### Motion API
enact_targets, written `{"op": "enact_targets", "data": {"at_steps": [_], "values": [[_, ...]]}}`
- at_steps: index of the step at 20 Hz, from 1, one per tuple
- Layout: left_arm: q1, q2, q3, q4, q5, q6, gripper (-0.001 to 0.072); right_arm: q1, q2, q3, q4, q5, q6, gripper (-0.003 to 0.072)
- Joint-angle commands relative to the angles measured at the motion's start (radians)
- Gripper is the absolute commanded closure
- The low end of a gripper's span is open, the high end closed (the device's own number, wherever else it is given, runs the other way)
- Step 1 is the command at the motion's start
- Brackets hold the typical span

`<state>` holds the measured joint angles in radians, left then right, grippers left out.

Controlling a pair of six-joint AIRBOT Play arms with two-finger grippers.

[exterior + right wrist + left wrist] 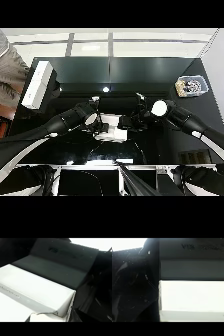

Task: Fold the box and place the chain.

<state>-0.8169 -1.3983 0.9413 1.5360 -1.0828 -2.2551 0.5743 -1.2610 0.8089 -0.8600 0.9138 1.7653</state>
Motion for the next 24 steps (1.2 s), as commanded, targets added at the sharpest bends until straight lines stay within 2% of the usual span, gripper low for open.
{"op": "enact_targets", "data": {"at_steps": [1, 2, 3, 10, 17, 24], "values": [[0.001, 0.0, 0.001, 0.001, 0.0, 0.0, 0.0683, 0.015, 0.0, 0.016, -0.049, 0.017, 0.044, 0.0094], [0.001, 0.0, 0.001, 0.0, 0.0, 0.0, 0.0683, 0.014, 0.0, 0.016, -0.056, 0.033, 0.04, 0.017], [0.001, 0.0, 0.001, 0.0, 0.0, 0.0, 0.0683, 0.014, 0.0, 0.016, -0.058, 0.047, 0.023, 0.0186], [0.002, 0.0, 0.001, 0.0, 0.0, 0.0, 0.0683, 0.015, 0.001, 0.016, -0.051, 0.122, -0.076, 0.0186], [0.002, 0.0, 0.001, 0.0, 0.0, 0.0, 0.0683, 0.08, 0.001, 0.016, -0.049, -0.025, 0.023, 0.0195], [0.001, 0.0, 0.001, 0.0, 0.0, 0.0, 0.0683, 0.083, 0.0, 0.016, -0.079, -0.059, 0.097, 0.0195]]}}
